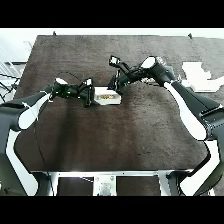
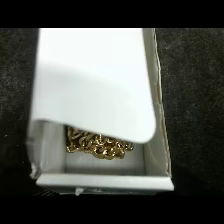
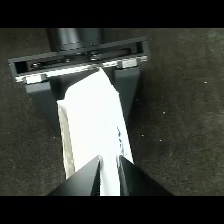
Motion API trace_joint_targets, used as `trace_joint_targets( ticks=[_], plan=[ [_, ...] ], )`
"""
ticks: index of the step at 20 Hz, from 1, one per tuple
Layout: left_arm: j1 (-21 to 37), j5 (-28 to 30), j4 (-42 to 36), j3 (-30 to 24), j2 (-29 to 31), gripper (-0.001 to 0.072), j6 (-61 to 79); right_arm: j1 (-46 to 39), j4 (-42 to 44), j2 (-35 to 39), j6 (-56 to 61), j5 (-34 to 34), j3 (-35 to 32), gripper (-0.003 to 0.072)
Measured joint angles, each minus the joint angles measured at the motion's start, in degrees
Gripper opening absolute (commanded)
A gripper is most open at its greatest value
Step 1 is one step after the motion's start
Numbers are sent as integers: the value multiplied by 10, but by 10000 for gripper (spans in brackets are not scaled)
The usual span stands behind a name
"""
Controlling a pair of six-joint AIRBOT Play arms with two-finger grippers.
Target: Fold the box and place the chain.
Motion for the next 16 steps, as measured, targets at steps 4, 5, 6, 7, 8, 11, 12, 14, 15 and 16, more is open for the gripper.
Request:
trace_joint_targets(
  ticks=[4, 5, 6, 7, 8, 11, 12, 14, 15, 16],
  plan=[
    [0, 0, 0, 0, 0, 418, 0, 1, -5, -5, 0, 10, -1, 129],
    [0, 0, 0, 0, 0, 417, 0, 1, -6, -7, 1, 12, -3, 129],
    [0, 0, 0, 0, 0, 417, 0, 2, -7, -8, 1, 13, -7, 130],
    [0, 0, 0, 0, 0, 417, 0, 2, -8, -9, 1, 12, -10, 130],
    [0, 0, 0, 0, 0, 417, -1, 3, -9, -9, 1, 9, -12, 130],
    [0, 0, 0, 0, 0, 417, -1, 2, -8, -10, 1, 1, -17, 129],
    [0, 0, 0, 0, 0, 417, -1, 2, -8, -10, 1, 0, -19, 129],
    [0, 0, 0, 0, 0, 418, -1, 2, -8, -10, 2, -1, -23, 128],
    [0, 0, 0, 0, 0, 418, -1, 2, -7, -10, 2, 0, -25, 122],
    [0, 0, 0, 0, 0, 418, -1, 2, -6, -10, 2, 2, -29, 120]
  ],
)
